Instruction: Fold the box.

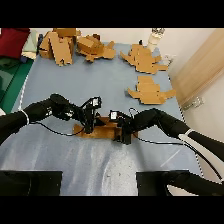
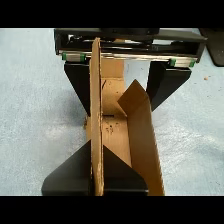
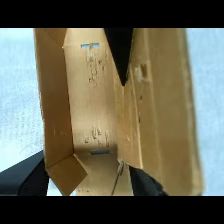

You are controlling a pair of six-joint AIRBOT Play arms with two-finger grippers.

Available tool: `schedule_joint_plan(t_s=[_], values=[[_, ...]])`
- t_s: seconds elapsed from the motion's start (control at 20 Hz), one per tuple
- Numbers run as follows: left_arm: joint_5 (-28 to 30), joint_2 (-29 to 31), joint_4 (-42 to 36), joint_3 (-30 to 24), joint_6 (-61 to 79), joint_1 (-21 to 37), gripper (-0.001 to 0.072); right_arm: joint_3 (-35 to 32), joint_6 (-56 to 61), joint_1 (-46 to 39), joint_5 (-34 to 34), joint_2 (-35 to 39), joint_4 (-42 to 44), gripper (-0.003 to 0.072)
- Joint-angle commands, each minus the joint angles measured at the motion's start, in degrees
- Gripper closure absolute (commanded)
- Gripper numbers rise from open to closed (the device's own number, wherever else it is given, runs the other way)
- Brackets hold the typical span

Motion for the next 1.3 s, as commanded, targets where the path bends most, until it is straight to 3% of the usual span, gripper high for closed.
schedule_joint_plan(t_s=[0.0,0.7,1.25], values=[[-0.1,0.0,-0.1,0.0,0.0,0.0,0.0695,0.1,-0.5,-0.2,-0.4,-0.5,-1.7,-0.0033],[0.0,0.0,-0.1,0.0,0.0,0.0,0.0694,0.1,-0.5,-0.2,4.8,-0.5,-2.1,-0.0033],[0.0,0.0,-0.1,0.0,0.0,0.0,0.0695,0.0,-0.5,0.2,2.4,-1.6,-1.7,-0.0033]])
